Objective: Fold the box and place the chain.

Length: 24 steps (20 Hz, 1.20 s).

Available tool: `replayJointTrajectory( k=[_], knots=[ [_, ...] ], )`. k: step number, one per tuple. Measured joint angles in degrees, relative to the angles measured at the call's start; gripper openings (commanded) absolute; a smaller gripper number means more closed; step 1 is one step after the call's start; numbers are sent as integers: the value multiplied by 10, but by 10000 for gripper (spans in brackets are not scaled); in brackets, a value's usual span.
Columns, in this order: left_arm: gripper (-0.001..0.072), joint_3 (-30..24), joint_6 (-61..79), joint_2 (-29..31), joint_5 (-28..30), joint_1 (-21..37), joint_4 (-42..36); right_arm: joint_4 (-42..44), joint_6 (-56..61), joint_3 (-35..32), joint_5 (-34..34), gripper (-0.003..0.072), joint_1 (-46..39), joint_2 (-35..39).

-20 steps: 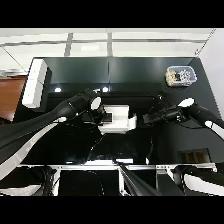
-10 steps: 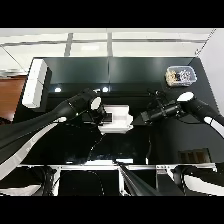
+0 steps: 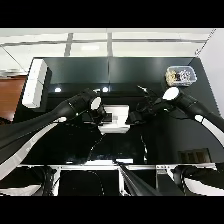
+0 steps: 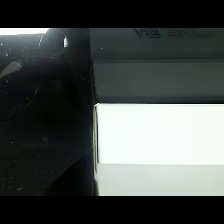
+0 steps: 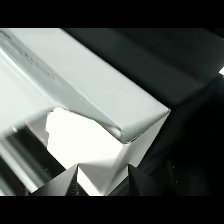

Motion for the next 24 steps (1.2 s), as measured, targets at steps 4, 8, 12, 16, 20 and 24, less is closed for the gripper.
replayJointTrajectory(
  k=[4, 8, 12, 16, 20, 24],
  knots=[
    [24, 0, 0, 0, 0, 0, 0, -71, 87, 24, -32, 341, 47, -1],
    [23, 0, 0, 0, 0, 0, -1, -170, 201, 54, -42, 336, 96, -9],
    [23, 0, 0, 0, 1, 0, -1, -290, 322, 100, -24, 335, 152, -38],
    [24, 0, 0, 0, 1, 0, -1, -395, 431, 151, -2, 335, 200, -75],
    [23, 0, 0, 0, 2, 0, -1, -442, 515, 174, 22, 335, 218, -93],
    [23, 0, 0, 0, 0, 0, -1, -452, 555, 180, 59, 335, 222, -99]
  ],
)
